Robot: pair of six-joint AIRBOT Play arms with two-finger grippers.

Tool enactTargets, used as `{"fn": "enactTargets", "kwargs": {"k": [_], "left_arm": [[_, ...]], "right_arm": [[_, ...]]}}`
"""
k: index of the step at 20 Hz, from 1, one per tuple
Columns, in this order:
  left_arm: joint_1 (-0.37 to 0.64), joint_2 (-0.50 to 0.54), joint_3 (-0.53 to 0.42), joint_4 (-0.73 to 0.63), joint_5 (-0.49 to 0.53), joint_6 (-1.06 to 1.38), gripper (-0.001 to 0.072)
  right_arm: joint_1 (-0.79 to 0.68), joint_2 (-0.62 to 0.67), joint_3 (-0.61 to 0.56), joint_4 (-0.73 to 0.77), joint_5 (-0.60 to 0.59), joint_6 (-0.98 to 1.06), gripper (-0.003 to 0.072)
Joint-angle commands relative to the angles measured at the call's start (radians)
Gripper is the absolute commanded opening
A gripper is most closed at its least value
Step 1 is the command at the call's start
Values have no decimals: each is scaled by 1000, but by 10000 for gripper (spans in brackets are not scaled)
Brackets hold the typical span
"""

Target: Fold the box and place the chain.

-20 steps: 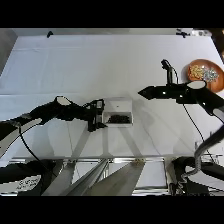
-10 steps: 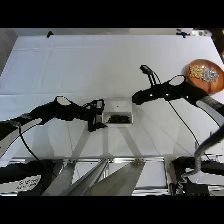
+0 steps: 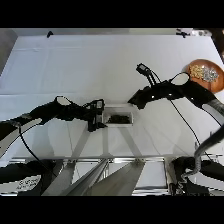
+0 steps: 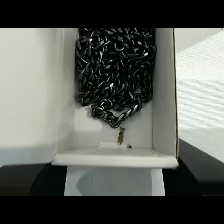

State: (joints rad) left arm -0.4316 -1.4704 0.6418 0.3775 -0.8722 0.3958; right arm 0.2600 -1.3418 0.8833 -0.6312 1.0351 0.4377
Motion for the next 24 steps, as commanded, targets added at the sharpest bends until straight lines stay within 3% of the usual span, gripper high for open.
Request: {"fn": "enactTargets", "kwargs": {"k": [1, 5, 9, 12, 19, 24], "left_arm": [[0, 1, 0, 0, 0, 0, 276], [0, 1, 0, 0, 0, 0, 276], [0, 1, 0, 0, 0, 0, 276], [0, 1, 0, 0, 0, 0, 276], [0, 1, 0, 0, 0, 0, 276], [0, 1, 0, 0, 0, 0, 276]], "right_arm": [[60, 18, 0, -29, 51, -93, 79], [129, 18, 0, -108, 51, -111, 240], [160, 30, 1, -181, 80, -111, 241], [174, 81, 1, -187, 60, -155, 324], [245, 128, 0, -282, 54, -177, 323], [301, 128, 0, -360, -21, -100, 318]]}}
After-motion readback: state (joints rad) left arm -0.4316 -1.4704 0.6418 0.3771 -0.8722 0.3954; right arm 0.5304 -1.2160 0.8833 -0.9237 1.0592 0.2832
